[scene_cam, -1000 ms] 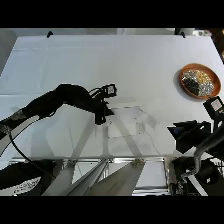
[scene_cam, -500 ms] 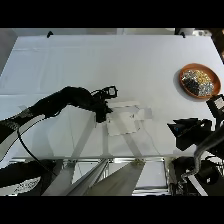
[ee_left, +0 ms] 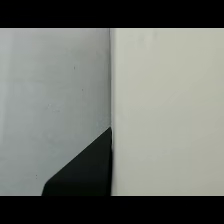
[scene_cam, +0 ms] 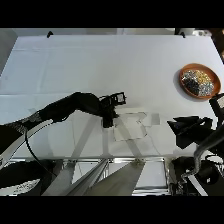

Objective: Fold the box and place the chain.

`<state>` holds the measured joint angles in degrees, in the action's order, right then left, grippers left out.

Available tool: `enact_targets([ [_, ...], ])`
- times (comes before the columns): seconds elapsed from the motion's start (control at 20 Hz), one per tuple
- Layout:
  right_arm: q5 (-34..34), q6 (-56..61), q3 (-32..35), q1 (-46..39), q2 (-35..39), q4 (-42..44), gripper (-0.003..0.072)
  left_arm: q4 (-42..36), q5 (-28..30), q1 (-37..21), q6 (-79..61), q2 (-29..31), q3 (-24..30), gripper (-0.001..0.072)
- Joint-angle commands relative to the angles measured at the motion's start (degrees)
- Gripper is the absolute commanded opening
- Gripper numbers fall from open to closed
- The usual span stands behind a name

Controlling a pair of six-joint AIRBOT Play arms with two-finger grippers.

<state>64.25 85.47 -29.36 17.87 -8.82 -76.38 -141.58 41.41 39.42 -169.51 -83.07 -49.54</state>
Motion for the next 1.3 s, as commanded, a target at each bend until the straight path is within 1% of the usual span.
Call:
enact_targets([
  [0.0, -0.79, 0.00, 0.02, 0.02, -0.02, 0.00, 0.0290, 2.32, -3.48, 2.14, 0.00, -0.09, 0.00, 0.0001],
  [0.1, -0.79, 0.00, 0.02, 0.02, -0.02, 0.00, 0.0290, 3.26, -3.37, 2.08, 0.00, -0.09, 0.00, 0.0000],
  [0.2, -0.81, 0.00, 0.02, 0.02, -0.02, 0.00, 0.0288, 3.30, -5.90, 2.08, -0.02, -0.15, -0.31, -0.0001],
  [0.25, -0.90, 0.00, 0.02, 0.02, -0.02, 0.00, 0.0281, 4.57, -7.19, 2.05, 0.00, -0.46, -1.03, -0.0001],
  [0.3, -0.98, 0.00, 0.02, 0.02, -0.04, -0.04, 0.0239, 7.43, -7.13, 1.95, -0.02, -1.20, -2.62, -0.0002],
  [0.35, -1.07, 0.00, 0.02, 0.02, -0.13, -0.11, 0.0218, 8.20, -5.03, 1.55, -0.02, -2.40, -4.81, -0.0002],
  [0.45, -1.20, 0.00, 0.02, 0.02, -0.39, -0.17, 0.0218, 5.79, 3.48, -0.22, 0.00, -5.81, -9.84, -0.0002],
  [0.5, -1.25, 0.02, 0.02, 0.02, -0.59, -0.15, 0.0218, 4.15, 5.90, -1.09, 0.00, -7.28, -11.39, -0.0002],
  [0.55, -1.27, 0.02, 0.02, 0.02, -0.74, -0.15, 0.0218, 3.06, 6.38, -1.75, 0.00, -8.20, -12.02, -0.0002],
  [0.8, -1.46, 0.00, 0.02, 0.02, -0.96, -1.18, 0.0232, 3.61, 5.60, -2.12, 0.00, -8.83, -12.02, 0.0000],
  [0.85, -1.46, 0.00, 0.02, 0.02, -0.96, -1.99, 0.0247, 3.56, 5.44, -2.12, 0.00, -9.16, -12.02, 0.0001],
  [0.9, -1.46, 0.00, 0.04, 0.02, -0.98, -3.17, 0.0288, 3.39, 5.49, -2.10, 0.00, -9.66, -12.02, 0.0002],
  [0.95, -1.44, 0.00, 0.02, 0.02, -0.96, -4.22, 0.0302, 3.37, 5.46, -1.92, 0.00, -10.16, -12.00, 0.0003],
  [1.25, -1.57, 0.00, 0.02, 0.02, -0.98, -4.90, 0.0302, 1.99, 5.49, -1.73, 0.00, -11.15, -12.02, 0.0003],
])
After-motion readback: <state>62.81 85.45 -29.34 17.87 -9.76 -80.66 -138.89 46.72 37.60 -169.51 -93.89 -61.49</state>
